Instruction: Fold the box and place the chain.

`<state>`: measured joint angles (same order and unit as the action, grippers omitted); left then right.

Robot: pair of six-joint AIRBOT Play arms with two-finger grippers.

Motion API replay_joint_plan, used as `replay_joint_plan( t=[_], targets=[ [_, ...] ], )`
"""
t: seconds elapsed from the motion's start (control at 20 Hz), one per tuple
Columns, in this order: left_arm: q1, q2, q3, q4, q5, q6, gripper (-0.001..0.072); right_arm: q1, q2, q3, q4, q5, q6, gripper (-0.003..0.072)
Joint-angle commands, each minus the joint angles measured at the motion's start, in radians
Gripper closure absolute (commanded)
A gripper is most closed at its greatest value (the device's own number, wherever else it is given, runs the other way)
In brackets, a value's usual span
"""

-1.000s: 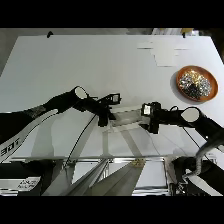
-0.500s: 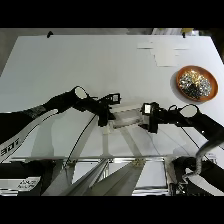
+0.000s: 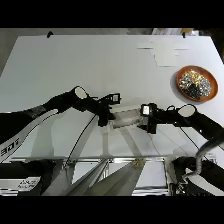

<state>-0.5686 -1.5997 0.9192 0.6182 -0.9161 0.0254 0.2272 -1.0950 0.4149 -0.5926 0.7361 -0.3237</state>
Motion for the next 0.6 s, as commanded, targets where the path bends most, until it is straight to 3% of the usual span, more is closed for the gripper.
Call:
replay_joint_plan(
  t=[0.0, 0.25, 0.55],
  targets=[
    [0.000, 0.000, 0.000, 0.000, 0.000, 0.000, 0.0700, 0.003, -0.006, 0.015, 0.005, 0.009, -0.002, -0.0004],
    [0.000, 0.000, 0.000, 0.000, 0.000, 0.000, 0.0700, 0.013, -0.034, 0.017, -0.014, 0.085, 0.013, -0.0001],
    [0.000, 0.000, 0.000, 0.000, 0.000, 0.000, 0.0700, 0.080, -0.033, -0.010, -0.014, 0.084, 0.061, 0.0002]
  ],
)
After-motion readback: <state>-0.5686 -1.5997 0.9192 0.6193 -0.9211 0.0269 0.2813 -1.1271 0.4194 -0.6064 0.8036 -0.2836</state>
